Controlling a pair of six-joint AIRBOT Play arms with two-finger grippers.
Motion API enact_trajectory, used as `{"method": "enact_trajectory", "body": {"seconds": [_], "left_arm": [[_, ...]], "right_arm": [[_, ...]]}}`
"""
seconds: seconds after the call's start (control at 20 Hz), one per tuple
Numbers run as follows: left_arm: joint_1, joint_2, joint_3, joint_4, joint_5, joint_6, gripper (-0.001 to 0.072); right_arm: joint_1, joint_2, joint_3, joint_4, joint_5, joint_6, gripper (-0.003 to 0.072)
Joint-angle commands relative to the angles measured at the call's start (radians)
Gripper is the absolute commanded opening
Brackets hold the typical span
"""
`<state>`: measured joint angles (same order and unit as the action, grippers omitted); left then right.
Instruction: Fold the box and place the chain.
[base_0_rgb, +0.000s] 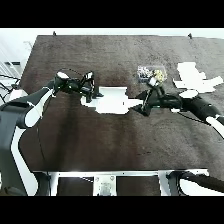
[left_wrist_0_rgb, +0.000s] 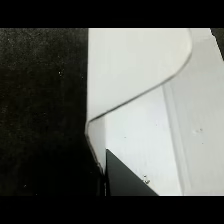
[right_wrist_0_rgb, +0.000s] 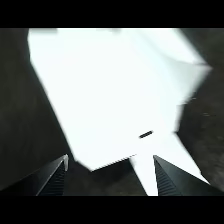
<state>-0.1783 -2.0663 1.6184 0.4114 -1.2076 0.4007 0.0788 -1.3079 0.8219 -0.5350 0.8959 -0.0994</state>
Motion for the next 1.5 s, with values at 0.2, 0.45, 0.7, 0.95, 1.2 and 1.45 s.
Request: {"method": "enact_trajectory", "body": {"seconds": [0.2, 0.45, 0.7, 0.95, 1.2, 1.45], "left_arm": [[0.0, 0.0, 0.0, -0.001, 0.0, 0.0, 0.002], [0.001, 0.0, 0.0, -0.001, 0.0, 0.0, 0.002], [0.0, 0.0, 0.0, -0.001, 0.0, 0.0, 0.002], [0.0, 0.0, 0.0, -0.001, -0.001, 0.0, 0.0021], [0.0, 0.0, 0.0, -0.001, -0.001, 0.0, 0.002], [0.0, 0.0, 0.0, -0.001, 0.0, 0.0, 0.002]], "right_arm": [[0.177, -0.028, -0.012, -0.237, -0.18, -0.041, 0.0617], [0.22, -0.105, -0.012, -0.236, -0.261, -0.044, 0.0617], [0.266, -0.125, -0.012, -0.233, -0.39, -0.044, 0.0617], [0.264, -0.106, 0.004, -0.204, -0.443, -0.024, 0.0617], [0.254, -0.068, 0.013, -0.172, -0.445, -0.026, 0.0617], [0.222, -0.076, 0.027, -0.055, -0.443, -0.093, 0.0617]]}}
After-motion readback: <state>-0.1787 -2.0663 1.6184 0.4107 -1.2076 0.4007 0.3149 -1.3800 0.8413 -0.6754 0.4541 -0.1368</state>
